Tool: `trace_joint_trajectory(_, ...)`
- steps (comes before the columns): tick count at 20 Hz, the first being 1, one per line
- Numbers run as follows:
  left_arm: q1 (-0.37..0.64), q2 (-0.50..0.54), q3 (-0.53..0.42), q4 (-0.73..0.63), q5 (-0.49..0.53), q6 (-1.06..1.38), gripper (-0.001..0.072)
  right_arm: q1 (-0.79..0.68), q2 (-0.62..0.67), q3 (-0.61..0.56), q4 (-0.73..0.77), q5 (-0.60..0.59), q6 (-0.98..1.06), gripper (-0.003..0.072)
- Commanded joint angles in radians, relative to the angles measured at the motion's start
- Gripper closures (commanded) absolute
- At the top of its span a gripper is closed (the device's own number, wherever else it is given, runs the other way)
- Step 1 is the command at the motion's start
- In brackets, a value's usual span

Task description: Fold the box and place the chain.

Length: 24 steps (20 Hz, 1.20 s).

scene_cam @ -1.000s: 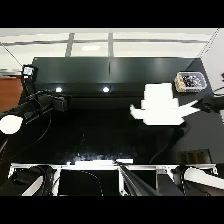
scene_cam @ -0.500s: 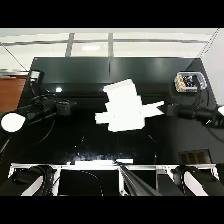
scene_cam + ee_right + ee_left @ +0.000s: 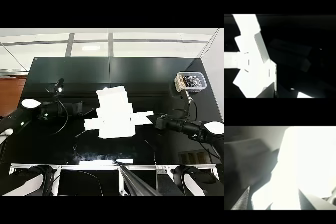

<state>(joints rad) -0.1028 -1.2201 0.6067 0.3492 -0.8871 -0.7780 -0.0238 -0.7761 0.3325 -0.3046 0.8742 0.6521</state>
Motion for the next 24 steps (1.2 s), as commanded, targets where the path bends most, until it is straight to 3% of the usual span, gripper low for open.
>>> trace_joint_trajectory(1,-0.002,-0.158,0.083,-0.103,-0.117,0.217,0.0003,0.01,0.004,-0.008,0.007,0.023,-0.005,0.0675)
trace_joint_trajectory(4,-0.063,-0.254,0.185,-0.089,-0.177,0.304,0.0004,0.009,0.004,-0.008,0.005,0.023,-0.005,0.0675)
trace_joint_trajectory(7,-0.085,-0.367,0.285,-0.068,-0.352,0.369,0.0004,0.009,0.004,-0.008,-0.009,0.023,-0.005,0.0675)
trace_joint_trajectory(9,-0.098,-0.421,0.336,-0.006,-0.417,0.369,0.0005,0.009,0.004,-0.008,-0.014,0.027,-0.005,0.0674)
trace_joint_trajectory(10,-0.107,-0.435,0.355,0.034,-0.429,0.369,0.0043,0.009,0.004,-0.008,-0.014,0.028,-0.005,0.0674)
trace_joint_trajectory(12,-0.107,-0.439,0.367,0.082,-0.422,0.371,0.0208,0.009,0.004,-0.008,-0.014,0.027,-0.005,0.0674)
trace_joint_trajectory(14,-0.108,-0.441,0.368,0.08,-0.423,0.381,0.0247,0.009,0.004,-0.008,-0.019,0.037,-0.005,0.0674)
trace_joint_trajectory(17,-0.115,-0.441,0.368,0.081,-0.429,0.409,0.0522,0.009,0.004,-0.008,-0.055,0.047,0.002,0.0674)
trace_joint_trajectory(18,-0.116,-0.441,0.368,0.081,-0.437,0.433,0.067,0.009,0.004,-0.008,-0.068,0.045,0.011,0.0673)
trace_joint_trajectory(19,-0.116,-0.441,0.368,0.081,-0.452,0.459,0.068,0.009,0.004,-0.008,-0.074,0.044,0.018,0.067)
trace_joint_trajectory(20,-0.115,-0.44,0.372,0.083,-0.461,0.459,0.0682,0.009,0.004,-0.007,-0.075,0.038,0.027,0.0572)
trace_joint_trajectory(21,-0.114,-0.435,0.373,0.085,-0.47,0.456,0.0683,0.008,0.004,-0.003,-0.076,0.03,0.029,0.0156)
trace_joint_trajectory(22,-0.114,-0.425,0.372,0.09,-0.482,0.455,0.0684,0.003,0.005,0.015,-0.106,0.035,0.029,0.0002)
trace_joint_trajectory(24,-0.13,-0.378,0.372,0.168,-0.495,0.381,0.0686,-0.015,0.005,0.111,-0.256,0.079,0.035,0.0002)
